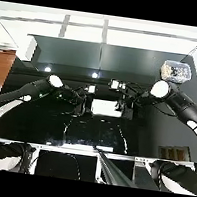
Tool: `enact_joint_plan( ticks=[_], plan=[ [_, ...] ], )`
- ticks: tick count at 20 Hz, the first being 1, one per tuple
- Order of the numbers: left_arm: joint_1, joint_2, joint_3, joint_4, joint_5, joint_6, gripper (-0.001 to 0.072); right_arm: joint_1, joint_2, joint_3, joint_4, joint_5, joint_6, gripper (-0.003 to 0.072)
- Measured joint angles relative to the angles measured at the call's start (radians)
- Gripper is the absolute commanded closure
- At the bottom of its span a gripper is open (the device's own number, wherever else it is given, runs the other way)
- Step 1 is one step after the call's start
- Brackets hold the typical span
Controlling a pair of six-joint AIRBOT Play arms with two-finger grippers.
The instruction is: Fold the box and place the chain.
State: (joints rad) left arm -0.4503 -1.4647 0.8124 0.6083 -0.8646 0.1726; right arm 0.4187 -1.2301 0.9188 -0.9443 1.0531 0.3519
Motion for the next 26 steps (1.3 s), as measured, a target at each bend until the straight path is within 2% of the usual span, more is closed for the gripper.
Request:
enact_joint_plan(
  ticks=[1, 2, 3, 11, 12, 14, 15, 16, 17, 25, 26],
  plan=[
    [0.000, 0.000, 0.000, 0.000, 0.000, 0.000, 0.0359, 0.000, 0.003, 0.002, -0.002, -0.002, 0.000, 0.0257],
    [0.000, 0.000, 0.000, 0.001, 0.000, 0.005, 0.0359, 0.001, 0.006, 0.003, -0.002, -0.010, 0.000, 0.0027],
    [0.000, 0.000, 0.000, 0.002, 0.000, 0.008, 0.0358, 0.000, 0.008, 0.003, -0.002, -0.016, 0.000, -0.0025],
    [0.000, 0.000, 0.000, 0.002, 0.000, 0.003, 0.0359, 0.002, -0.011, -0.003, 0.014, -0.026, -0.072, -0.0023],
    [0.000, 0.000, 0.000, 0.001, 0.000, 0.003, 0.0358, 0.002, -0.016, -0.003, 0.014, -0.026, -0.081, 0.0040],
    [0.000, 0.000, 0.000, 0.001, 0.000, 0.003, 0.0359, 0.002, -0.022, -0.004, 0.018, -0.026, -0.089, 0.0244],
    [0.000, 0.000, 0.000, 0.001, 0.000, 0.002, 0.0359, 0.002, -0.024, -0.004, 0.019, -0.025, -0.091, 0.0253],
    [0.000, 0.000, 0.000, 0.001, 0.000, 0.001, 0.0359, 0.002, -0.024, -0.004, 0.020, -0.024, -0.093, 0.0305],
    [0.000, 0.000, 0.000, 0.001, 0.000, 0.002, 0.0359, 0.002, -0.025, -0.004, 0.020, -0.023, -0.095, 0.0441],
    [-0.001, 0.000, 0.000, 0.001, -0.002, 0.003, 0.0359, 0.003, -0.026, -0.001, 0.021, 0.006, -0.095, 0.0441],
    [-0.001, 0.000, 0.000, 0.001, -0.002, 0.003, 0.0358, 0.003, -0.026, 0.000, 0.021, 0.010, -0.095, 0.0407]
  ],
)
